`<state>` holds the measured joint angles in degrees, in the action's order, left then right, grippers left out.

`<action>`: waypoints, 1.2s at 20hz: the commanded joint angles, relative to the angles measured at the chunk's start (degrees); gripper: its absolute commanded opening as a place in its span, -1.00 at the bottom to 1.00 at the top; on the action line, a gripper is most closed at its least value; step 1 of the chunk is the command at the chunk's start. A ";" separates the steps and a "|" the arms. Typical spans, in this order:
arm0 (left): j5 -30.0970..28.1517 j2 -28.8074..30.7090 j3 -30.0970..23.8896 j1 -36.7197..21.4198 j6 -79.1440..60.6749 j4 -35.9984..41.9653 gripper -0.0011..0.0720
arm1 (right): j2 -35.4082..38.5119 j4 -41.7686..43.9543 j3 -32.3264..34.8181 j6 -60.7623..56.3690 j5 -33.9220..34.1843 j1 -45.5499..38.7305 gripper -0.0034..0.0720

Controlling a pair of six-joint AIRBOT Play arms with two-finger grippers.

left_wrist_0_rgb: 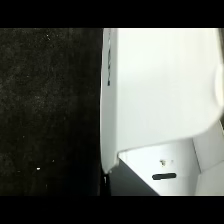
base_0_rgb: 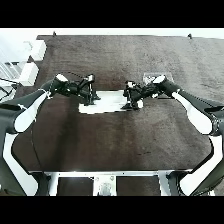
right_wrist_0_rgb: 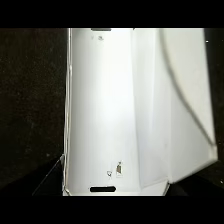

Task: Fold the box and place the chain.

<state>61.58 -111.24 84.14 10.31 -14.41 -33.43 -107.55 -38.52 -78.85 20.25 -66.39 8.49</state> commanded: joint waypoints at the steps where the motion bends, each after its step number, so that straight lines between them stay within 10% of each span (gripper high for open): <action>1: 1.22 0.13 1.81 -0.04 4.42 -3.58 -0.91 | -0.26 0.55 0.00 1.73 -0.24 0.02 0.73; 24: 4.00 0.13 1.81 0.00 5.38 -4.07 -0.91 | -3.19 6.19 -0.94 4.02 -2.19 1.20 0.73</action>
<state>65.58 -111.09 85.95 10.26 -9.06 -37.65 -110.52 -33.30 -79.68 24.53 -68.60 9.56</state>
